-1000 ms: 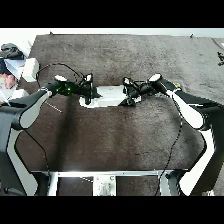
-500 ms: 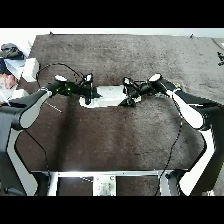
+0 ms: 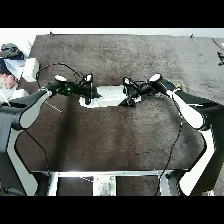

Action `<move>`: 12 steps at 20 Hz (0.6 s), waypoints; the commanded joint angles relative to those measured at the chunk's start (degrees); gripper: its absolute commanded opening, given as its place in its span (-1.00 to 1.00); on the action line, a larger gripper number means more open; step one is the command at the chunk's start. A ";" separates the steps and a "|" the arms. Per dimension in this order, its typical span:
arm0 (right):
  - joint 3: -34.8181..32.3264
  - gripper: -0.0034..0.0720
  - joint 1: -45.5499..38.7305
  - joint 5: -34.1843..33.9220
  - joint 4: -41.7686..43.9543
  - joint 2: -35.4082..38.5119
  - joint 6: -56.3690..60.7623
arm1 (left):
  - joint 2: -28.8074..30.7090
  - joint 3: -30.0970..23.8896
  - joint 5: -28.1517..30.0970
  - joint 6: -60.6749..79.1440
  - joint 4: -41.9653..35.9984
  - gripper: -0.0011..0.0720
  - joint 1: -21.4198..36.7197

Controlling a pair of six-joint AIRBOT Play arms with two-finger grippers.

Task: Fold the box and place the chain.

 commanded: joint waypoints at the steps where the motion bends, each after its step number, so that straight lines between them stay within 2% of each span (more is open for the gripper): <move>1: 0.00 0.51 0.00 -0.09 0.00 -0.02 0.00 | 0.02 0.00 -0.28 -0.04 0.04 -0.94 -0.02; 2: 0.00 0.51 0.00 -0.09 0.00 -0.02 0.00 | 0.02 0.02 -0.52 0.00 0.02 -0.93 -0.02; 3: 0.00 0.51 0.00 -0.09 0.00 -0.02 0.00 | 0.02 0.00 -0.66 0.00 0.00 -0.31 0.00; 4: 0.00 0.51 0.00 -0.09 0.00 -0.02 0.00 | 0.02 0.02 -0.66 -0.26 -0.07 0.22 0.00; 5: 0.00 0.51 0.00 -0.09 0.00 -0.02 0.00 | 0.04 0.09 -0.70 -0.46 -0.04 0.14 0.00; 9: 0.00 0.51 0.00 -0.09 0.00 -0.02 0.00 | 0.11 0.09 -3.39 -3.26 -0.13 0.14 2.21; 12: 0.00 0.51 0.00 -0.09 0.00 -0.02 0.00 | 0.11 0.44 -9.60 -5.40 -1.46 0.22 6.16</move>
